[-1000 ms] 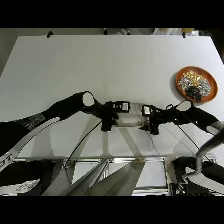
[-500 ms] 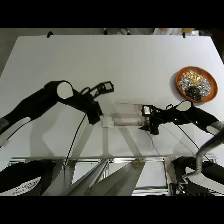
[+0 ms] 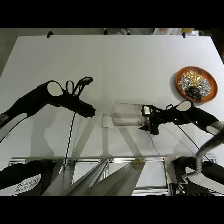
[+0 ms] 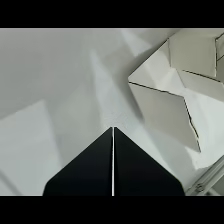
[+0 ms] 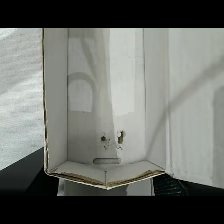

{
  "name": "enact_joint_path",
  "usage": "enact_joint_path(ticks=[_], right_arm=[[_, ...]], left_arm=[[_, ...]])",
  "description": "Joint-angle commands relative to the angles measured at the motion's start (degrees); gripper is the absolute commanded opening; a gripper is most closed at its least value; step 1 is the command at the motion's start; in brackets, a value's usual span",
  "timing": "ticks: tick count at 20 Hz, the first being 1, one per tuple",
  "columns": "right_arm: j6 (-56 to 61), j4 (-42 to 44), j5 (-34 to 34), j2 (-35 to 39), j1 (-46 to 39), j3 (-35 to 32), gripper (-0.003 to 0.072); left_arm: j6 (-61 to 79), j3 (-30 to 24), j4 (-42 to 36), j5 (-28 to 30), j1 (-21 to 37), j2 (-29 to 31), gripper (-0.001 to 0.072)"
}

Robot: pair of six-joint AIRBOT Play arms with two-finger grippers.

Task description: Fold the box and place the chain.

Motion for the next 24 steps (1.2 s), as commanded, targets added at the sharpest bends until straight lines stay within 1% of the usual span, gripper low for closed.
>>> enact_joint_path(ticks=[1,3,6,8,12,14,15,17,20,21,22,24], right_arm=[[0.00,0.02,0.02,0.00,-0.02,0.02,0.0457],[0.00,0.02,0.02,0.00,-0.02,0.02,0.0457],[0.00,0.02,0.02,0.02,0.00,0.02,0.0457],[0.00,0.00,0.02,0.02,-0.02,0.02,0.0457],[0.00,0.02,0.02,0.02,0.00,0.02,0.0457],[0.00,0.02,0.02,0.02,0.00,0.02,0.0457],[0.00,0.02,0.02,0.02,-0.02,0.02,0.0457],[0.00,0.02,0.02,0.00,-0.02,0.02,0.0457],[0.00,0.02,0.02,0.00,0.00,0.02,0.0457],[0.00,0.02,0.02,0.00,0.00,0.02,0.0457],[0.00,0.02,0.02,0.02,-0.02,0.02,0.0457],[0.00,0.02,0.02,0.00,0.00,0.02,0.0457]], left_arm=[[-1.88,-1.01,-6.43,2.95,-2.54,-5.44,0.0009],[-1.92,-1.01,-7.91,5.05,-4.81,-7.52,0.0008],[-2.14,-1.01,-10.23,6.91,-6.84,-7.74,0.0007],[-2.12,-0.96,-11.82,7.17,-7.23,-6.16,0.0005],[-2.19,-0.96,-11.78,7.98,-7.17,-0.79,0.0010],[-2.36,-0.96,-12.17,7.98,-7.43,0.44,0.0018],[-2.43,-0.94,-12.70,7.80,-7.82,0.44,0.0050],[-2.45,-0.94,-13.31,8.00,-9.03,0.42,0.0161],[-3.48,-0.94,-14.10,8.81,-10.34,0.42,0.0162],[-3.54,-0.94,-14.12,9.07,-10.62,0.42,0.0184],[-3.96,-0.94,-14.12,9.38,-10.97,0.42,0.0225],[-4.79,-0.94,-14.05,10.38,-11.78,0.42,0.0225]])
